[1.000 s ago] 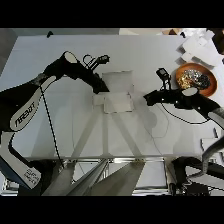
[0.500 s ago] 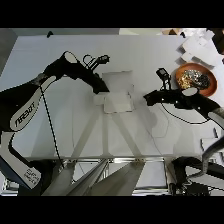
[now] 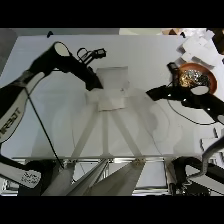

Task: Fold the box and place the chain.

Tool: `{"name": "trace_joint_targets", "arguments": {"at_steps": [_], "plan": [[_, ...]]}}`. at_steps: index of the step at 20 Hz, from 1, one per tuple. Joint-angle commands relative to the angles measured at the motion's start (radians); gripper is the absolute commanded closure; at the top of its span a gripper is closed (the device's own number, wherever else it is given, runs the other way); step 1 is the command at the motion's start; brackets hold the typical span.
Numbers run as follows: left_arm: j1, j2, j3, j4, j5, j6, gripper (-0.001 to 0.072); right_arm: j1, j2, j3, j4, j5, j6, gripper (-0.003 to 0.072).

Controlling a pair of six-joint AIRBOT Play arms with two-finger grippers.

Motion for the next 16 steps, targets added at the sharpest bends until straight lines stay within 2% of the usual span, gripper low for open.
{"name": "trace_joint_targets", "arguments": {"at_steps": [1,4,8,11,16], "plan": [[0.033,0.110,-0.027,0.005,-0.121,-0.026,0.0711,-0.104,0.085,0.000,-0.004,0.017,0.052,0.0255],[0.039,0.195,-0.157,-0.131,-0.050,0.101,0.0711,-0.204,0.106,0.000,-0.034,0.106,0.053,0.0256],[-0.002,0.199,-0.285,-0.151,0.056,0.233,0.0707,-0.273,0.106,0.000,-0.158,0.181,0.122,0.0257],[-0.029,0.149,-0.303,-0.151,0.103,0.284,0.0707,-0.274,0.106,0.000,-0.214,0.187,0.155,0.0257],[-0.048,0.078,-0.303,-0.148,0.278,0.293,0.0707,-0.274,0.106,0.000,-0.214,0.187,0.155,0.0258]]}}
